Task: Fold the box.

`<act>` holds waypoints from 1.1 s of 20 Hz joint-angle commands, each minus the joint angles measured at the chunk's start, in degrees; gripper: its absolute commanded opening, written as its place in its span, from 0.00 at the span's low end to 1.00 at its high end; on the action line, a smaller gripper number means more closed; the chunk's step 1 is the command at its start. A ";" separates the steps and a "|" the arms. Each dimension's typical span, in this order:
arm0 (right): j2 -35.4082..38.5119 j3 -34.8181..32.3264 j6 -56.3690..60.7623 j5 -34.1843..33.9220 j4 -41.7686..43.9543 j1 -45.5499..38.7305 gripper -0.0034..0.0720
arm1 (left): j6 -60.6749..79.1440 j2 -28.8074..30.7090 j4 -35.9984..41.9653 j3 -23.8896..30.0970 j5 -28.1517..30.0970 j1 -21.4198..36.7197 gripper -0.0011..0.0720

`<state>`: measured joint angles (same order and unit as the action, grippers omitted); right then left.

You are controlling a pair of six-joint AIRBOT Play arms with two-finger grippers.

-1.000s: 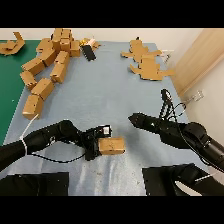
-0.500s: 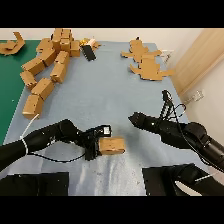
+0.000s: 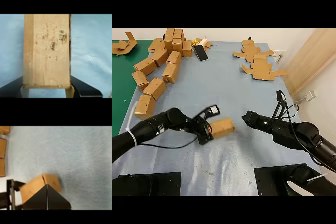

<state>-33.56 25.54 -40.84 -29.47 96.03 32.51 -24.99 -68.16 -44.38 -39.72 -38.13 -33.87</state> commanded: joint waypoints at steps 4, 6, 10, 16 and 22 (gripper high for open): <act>-0.02 0.04 1.38 0.04 -1.33 -0.04 0.05 | -32.15 0.07 -17.46 -5.25 0.28 22.16 0.73; -0.02 0.04 1.38 0.07 -1.33 -0.04 0.05 | -34.91 0.04 -17.40 -5.25 0.28 29.64 0.73; -0.02 0.04 1.38 0.48 -1.33 -0.04 0.05 | -34.95 0.04 -17.40 -5.27 0.85 38.40 0.73; 0.07 0.04 1.38 2.08 -1.29 -0.04 0.05 | -35.01 -0.07 -17.38 -5.27 4.79 39.56 0.73; 0.09 0.04 1.38 2.10 -1.09 -0.02 0.05 | -35.04 -0.13 -17.38 -5.27 5.22 39.56 0.73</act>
